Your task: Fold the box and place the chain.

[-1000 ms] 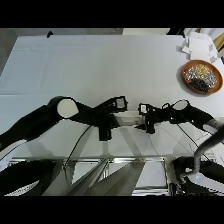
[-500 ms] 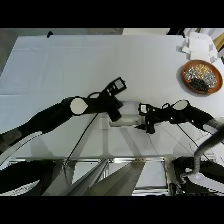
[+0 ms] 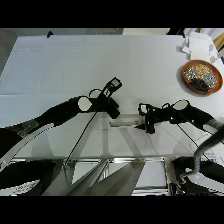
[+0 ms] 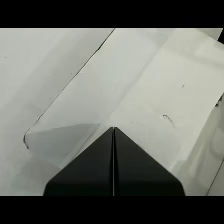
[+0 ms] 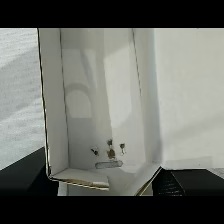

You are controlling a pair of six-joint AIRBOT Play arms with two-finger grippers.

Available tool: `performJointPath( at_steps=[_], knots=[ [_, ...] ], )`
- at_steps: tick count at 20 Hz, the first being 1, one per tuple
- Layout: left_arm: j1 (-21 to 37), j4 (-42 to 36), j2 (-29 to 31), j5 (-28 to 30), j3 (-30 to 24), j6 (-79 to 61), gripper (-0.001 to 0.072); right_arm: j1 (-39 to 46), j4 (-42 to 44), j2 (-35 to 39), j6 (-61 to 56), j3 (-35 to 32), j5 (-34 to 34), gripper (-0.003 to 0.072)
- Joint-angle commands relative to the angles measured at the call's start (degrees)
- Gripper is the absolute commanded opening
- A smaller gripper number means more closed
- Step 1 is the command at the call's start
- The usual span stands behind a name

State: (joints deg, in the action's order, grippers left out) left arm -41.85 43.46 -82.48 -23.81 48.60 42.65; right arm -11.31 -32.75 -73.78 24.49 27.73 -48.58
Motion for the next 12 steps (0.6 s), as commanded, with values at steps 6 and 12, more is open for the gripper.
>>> performJointPath(
  at_steps=[6, 12],
  knots=[
    [1.16, 10.78, 6.8, -5.68, 0.0, -0.35, 0.0007, 0.0, 0.0, -0.02, 0.0, -0.02, -0.02, 0.0398],
    [3.21, 33.57, 18.75, -24.48, 0.0, -2.82, 0.001, 0.0, 0.0, -0.02, 0.0, -0.02, -0.02, 0.0398]
  ],
)
